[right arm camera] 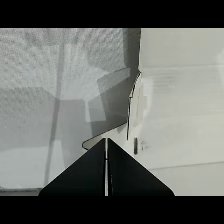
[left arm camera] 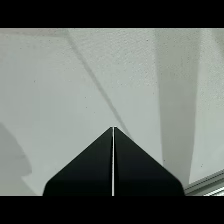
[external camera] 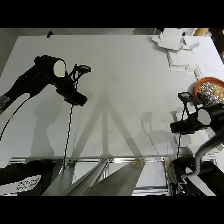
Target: Fold the box and place the chain.
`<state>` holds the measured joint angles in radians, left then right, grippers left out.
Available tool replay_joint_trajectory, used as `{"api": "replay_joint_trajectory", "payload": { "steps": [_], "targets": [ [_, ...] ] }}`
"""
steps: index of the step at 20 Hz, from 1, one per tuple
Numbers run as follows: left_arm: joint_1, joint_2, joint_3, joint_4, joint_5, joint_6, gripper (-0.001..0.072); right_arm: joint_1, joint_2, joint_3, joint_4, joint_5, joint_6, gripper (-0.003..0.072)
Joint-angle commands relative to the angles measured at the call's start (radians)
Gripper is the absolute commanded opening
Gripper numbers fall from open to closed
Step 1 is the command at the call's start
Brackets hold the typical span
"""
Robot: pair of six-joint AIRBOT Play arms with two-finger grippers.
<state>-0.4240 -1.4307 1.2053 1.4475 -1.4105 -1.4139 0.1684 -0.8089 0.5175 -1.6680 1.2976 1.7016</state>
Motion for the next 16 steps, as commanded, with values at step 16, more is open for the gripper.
{"api": "replay_joint_trajectory", "payload": {
  "steps": [16],
  "targets": [
    [0.000,0.000,0.000,0.000,0.000,0.000,0.0010,-0.022,0.001,0.067,-0.227,-0.047,-0.080,0.0099]
  ]
}}
